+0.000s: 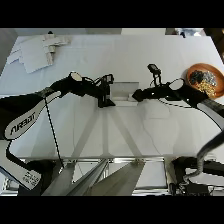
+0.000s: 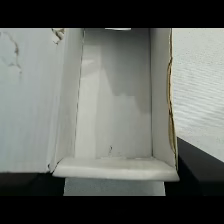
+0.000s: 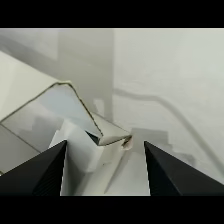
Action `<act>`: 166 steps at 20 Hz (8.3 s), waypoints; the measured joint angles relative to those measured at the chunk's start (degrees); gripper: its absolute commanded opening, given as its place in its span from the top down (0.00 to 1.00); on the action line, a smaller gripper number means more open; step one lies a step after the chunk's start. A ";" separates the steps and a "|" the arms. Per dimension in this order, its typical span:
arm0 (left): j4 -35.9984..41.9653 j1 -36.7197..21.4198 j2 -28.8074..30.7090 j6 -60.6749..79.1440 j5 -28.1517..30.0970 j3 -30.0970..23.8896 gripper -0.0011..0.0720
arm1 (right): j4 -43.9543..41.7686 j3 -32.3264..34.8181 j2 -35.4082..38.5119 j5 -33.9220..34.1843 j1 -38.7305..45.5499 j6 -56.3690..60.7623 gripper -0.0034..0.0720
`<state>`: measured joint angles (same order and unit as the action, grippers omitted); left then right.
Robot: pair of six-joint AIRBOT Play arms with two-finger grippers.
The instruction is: Fold the box and place the chain.
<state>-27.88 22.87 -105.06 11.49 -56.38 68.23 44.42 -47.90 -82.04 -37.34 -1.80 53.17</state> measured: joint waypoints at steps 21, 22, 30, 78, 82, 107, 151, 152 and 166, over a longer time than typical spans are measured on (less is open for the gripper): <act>0.00 0.04 0.00 0.02 0.00 0.00 0.52 | 46.29 -7.56 0.94 -9.07 -14.19 49.57 0.32; 0.00 0.02 0.00 -0.02 0.00 0.00 0.52 | 46.86 -8.20 0.94 -9.31 -14.53 50.82 0.32; 0.00 0.02 0.00 0.00 0.00 0.00 0.52 | 47.71 -14.56 -0.55 -12.20 -15.47 59.34 0.32; 0.00 0.02 0.02 0.02 0.02 0.00 0.52 | 55.84 -20.26 8.26 -31.67 -7.19 61.57 0.39; 0.00 0.02 0.02 0.00 0.02 0.00 0.52 | 61.31 -20.26 10.03 -32.54 5.75 53.72 0.38; 0.00 0.02 0.02 0.00 0.00 0.00 0.52 | 58.64 -29.90 -18.80 -11.15 36.09 42.77 0.91; 0.00 0.02 0.02 0.02 0.00 0.00 0.52 | 49.90 -29.97 2.16 -32.72 -21.53 32.33 0.94; -0.02 0.02 0.02 0.00 0.02 0.00 0.52 | 49.09 -29.97 2.16 -32.11 -22.21 31.63 0.94; 0.00 0.02 0.02 0.00 0.00 0.00 0.52 | 37.16 -29.97 0.31 -22.36 -24.22 20.59 0.58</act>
<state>-27.88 22.90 -105.03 11.49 -56.38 68.23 81.58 -77.87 -81.73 -59.70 -26.02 73.76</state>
